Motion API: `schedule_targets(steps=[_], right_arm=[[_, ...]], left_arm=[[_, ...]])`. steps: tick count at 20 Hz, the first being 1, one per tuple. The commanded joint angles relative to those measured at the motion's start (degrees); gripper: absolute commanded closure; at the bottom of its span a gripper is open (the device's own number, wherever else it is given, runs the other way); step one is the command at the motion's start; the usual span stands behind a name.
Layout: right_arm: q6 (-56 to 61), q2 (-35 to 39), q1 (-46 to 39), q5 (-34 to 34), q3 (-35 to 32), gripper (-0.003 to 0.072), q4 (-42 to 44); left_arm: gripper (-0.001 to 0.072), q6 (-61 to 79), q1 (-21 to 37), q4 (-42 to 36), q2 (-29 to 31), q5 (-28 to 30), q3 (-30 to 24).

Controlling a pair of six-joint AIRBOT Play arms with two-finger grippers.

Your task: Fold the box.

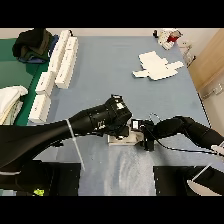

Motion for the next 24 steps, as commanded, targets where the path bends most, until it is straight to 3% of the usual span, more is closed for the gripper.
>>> schedule_targets(steps=[1,2,3,4,8,11,15,17,18,19,20,22,24], right_arm=[[0.0,0.02,0.02,0.02,0.07,0.0222,-0.02],[0.0,0.02,0.02,0.02,0.07,0.0222,0.0],[0.0,0.02,0.02,0.02,0.07,0.0222,0.0],[0.0,0.02,0.02,0.02,0.07,0.0222,0.0],[0.0,0.02,0.02,0.04,0.07,0.0222,0.0],[0.0,0.02,0.02,0.0,0.07,0.0222,0.0],[0.0,0.02,0.02,0.02,0.07,0.0222,0.0],[0.0,0.02,0.02,0.02,0.07,0.0222,0.0],[0.0,0.02,0.02,0.02,0.07,0.0222,-0.02],[0.0,0.02,0.02,0.02,0.07,0.0222,0.0],[0.0,0.02,0.02,0.02,0.07,0.0222,0.0],[0.0,0.02,0.02,0.02,0.07,0.0222,-0.02],[0.0,0.02,0.02,0.02,0.07,0.0222,0.0]], left_arm=[[0.0189,4.7,-1.11,0.81,5.73,-8.85,1.4],[0.0224,5.33,-1.9,1.88,7.41,-11.19,1.38],[0.052,7.3,-2.6,2.54,8.63,-13.16,1.38],[0.0698,10.8,-3.3,2.89,9.51,-13.77,1.36],[0.0697,23.41,-3.89,3.48,10.05,-9.7,-0.46],[0.0698,34.97,-3.8,1.99,11.63,-6.03,-5.51],[0.0698,53.24,6.12,-5.7,25.53,5.55,-19.45],[0.0695,73.26,14.34,-12.74,31.52,8.26,-24.94],[0.0677,83.01,18.91,-16.9,33.55,10.19,-27.47],[0.0391,91.08,22.73,-20.33,34.62,12.57,-29.62],[0.0039,97.31,26.38,-23.65,34.77,16.44,-31.89],[0.001,106.88,30.86,-28.72,33.68,24.11,-35.58],[0.001,117.02,31.85,-34.1,31.34,29.9,-38.1]])
